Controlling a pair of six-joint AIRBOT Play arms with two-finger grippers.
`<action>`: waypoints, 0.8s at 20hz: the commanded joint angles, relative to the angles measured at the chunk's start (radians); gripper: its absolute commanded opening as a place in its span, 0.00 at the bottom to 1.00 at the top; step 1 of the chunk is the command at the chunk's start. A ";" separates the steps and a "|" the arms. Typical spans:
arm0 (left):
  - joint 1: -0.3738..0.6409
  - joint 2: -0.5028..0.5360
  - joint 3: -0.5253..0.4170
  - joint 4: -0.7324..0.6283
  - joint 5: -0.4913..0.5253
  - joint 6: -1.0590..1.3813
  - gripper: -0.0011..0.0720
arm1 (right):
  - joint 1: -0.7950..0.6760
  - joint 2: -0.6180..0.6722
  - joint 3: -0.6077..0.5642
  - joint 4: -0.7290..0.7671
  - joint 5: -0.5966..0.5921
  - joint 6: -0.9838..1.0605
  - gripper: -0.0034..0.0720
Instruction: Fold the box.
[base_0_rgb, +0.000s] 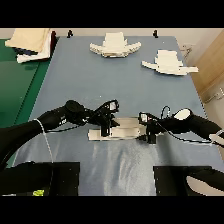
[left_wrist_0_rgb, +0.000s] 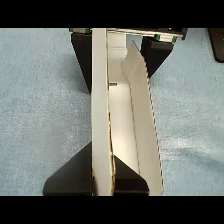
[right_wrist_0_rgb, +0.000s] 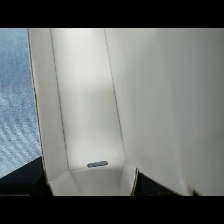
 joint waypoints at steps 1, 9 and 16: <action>0.000 0.000 -0.003 0.002 0.000 0.000 0.04 | 0.000 0.000 0.000 0.001 0.000 0.000 0.85; 0.006 0.030 -0.003 0.105 0.085 -0.161 0.74 | 0.000 0.000 0.000 0.000 0.000 0.000 0.85; 0.089 0.290 -0.003 0.682 -0.317 -1.130 0.27 | 0.000 0.000 0.000 0.001 0.000 0.000 0.85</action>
